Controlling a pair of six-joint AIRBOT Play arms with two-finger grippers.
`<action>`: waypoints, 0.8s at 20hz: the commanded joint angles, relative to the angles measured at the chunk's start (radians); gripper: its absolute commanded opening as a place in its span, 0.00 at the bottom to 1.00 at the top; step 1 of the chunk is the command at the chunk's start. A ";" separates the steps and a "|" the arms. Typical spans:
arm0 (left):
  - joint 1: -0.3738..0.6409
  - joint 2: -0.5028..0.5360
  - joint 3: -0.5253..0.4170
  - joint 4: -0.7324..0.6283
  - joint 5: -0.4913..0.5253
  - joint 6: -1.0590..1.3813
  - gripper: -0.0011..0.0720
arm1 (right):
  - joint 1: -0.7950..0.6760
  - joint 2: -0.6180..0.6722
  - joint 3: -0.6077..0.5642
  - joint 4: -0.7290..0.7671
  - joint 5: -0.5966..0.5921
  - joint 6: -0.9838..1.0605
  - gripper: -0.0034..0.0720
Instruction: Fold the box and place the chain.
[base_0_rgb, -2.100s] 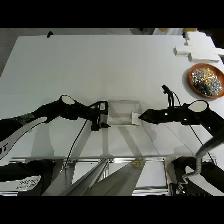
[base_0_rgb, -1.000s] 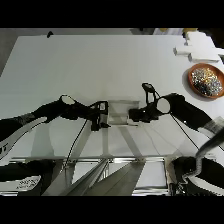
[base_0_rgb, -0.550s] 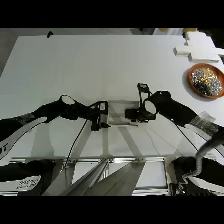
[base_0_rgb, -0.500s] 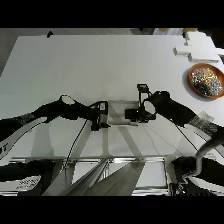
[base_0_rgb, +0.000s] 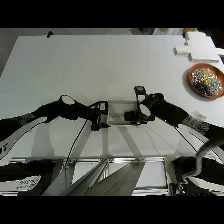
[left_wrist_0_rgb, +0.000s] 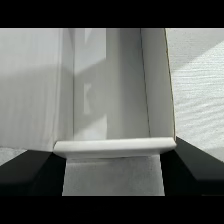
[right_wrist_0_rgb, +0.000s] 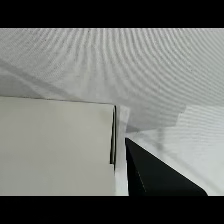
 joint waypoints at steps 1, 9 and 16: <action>0.000 0.001 0.000 0.000 0.000 0.000 0.36 | 0.002 -0.003 0.001 -0.030 -0.006 -0.002 0.34; 0.000 0.001 0.000 0.000 0.000 0.000 0.36 | 0.002 -0.013 0.001 -0.030 0.003 -0.011 0.12; 0.000 0.001 0.000 0.000 0.000 0.000 0.36 | 0.002 -0.015 0.001 -0.034 -0.003 -0.039 0.11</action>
